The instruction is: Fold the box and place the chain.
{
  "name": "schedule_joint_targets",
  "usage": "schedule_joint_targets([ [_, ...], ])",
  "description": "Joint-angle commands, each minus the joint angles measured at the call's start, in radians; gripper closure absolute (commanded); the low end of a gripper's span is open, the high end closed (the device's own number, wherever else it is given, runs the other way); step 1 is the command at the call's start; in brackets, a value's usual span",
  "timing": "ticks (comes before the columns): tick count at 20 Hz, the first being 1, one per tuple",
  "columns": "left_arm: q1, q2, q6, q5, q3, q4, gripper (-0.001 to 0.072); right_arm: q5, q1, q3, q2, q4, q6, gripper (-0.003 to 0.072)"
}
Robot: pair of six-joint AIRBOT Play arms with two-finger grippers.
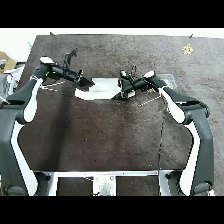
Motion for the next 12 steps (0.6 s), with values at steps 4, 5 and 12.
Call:
schedule_joint_targets([
  [4, -0.035, 0.002, -0.030, 0.226, -0.004, -0.011, 0.0700, 0.000, -0.001, 0.000, -0.001, 0.000, 0.000, 0.0247],
  [5, -0.035, 0.002, -0.046, 0.268, -0.004, -0.011, 0.0700, 0.000, -0.001, 0.000, -0.001, 0.000, 0.000, 0.0248],
  [12, -0.036, -0.006, -0.097, 0.467, -0.008, 0.069, 0.0700, 0.000, -0.001, 0.000, -0.001, 0.000, 0.000, 0.0247],
])
